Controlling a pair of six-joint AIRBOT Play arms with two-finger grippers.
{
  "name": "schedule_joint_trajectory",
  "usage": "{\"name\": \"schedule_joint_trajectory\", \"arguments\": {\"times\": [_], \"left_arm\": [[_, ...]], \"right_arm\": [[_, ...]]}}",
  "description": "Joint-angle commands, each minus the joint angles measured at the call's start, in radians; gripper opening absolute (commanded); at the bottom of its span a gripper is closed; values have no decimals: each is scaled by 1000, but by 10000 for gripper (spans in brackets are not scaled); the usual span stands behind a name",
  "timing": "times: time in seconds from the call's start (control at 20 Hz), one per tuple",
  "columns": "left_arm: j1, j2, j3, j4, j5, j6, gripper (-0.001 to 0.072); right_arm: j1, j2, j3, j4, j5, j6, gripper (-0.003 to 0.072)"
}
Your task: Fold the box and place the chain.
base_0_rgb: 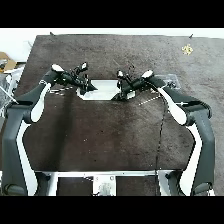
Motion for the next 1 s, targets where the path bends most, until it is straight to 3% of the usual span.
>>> {"name": "schedule_joint_trajectory", "arguments": {"times": [0.0,0.95], "left_arm": [[1,-1,0,0,1,0,12],[1,-1,0,0,1,0,12]], "right_arm": [[0,-1,0,-10,-6,-8,458],[-1,-2,-3,-37,-21,-8,457]]}}
